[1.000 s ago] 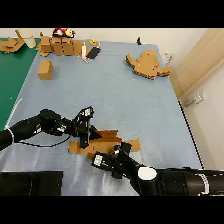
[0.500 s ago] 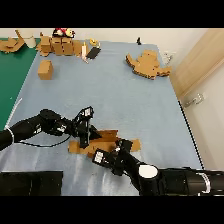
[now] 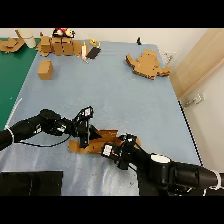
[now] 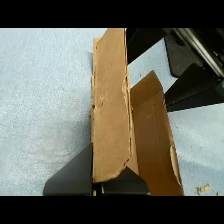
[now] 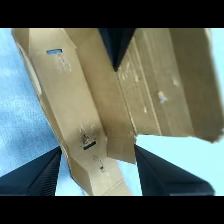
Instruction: Fold the box.
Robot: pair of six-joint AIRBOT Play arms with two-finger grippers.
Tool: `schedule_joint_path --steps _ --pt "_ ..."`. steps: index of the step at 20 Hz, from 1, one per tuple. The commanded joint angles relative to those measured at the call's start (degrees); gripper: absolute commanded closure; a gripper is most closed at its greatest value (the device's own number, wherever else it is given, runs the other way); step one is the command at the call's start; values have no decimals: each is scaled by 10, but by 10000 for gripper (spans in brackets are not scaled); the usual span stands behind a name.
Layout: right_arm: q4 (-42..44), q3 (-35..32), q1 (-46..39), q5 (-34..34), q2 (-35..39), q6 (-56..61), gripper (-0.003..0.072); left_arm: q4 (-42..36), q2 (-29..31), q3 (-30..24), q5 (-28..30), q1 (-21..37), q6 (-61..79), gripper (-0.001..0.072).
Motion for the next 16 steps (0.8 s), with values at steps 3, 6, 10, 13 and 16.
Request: schedule_joint_path --steps 3,6,10,13,16 --pt "54 -13 -61 42 36 -102 -34 0 0 0 0 0 0 695" --pt "183 -18 -130 91 35 -253 -34 0 0 0 0 0 0 696" --pt "449 -18 -245 102 26 -568 -34 0 0 0 0 0 0 695" --pt "605 -16 -316 99 -1 -754 -34 0 0 0 0 0 0 695" --pt "652 6 -352 78 -48 -835 -34 0 0 0 0 0 0 696"
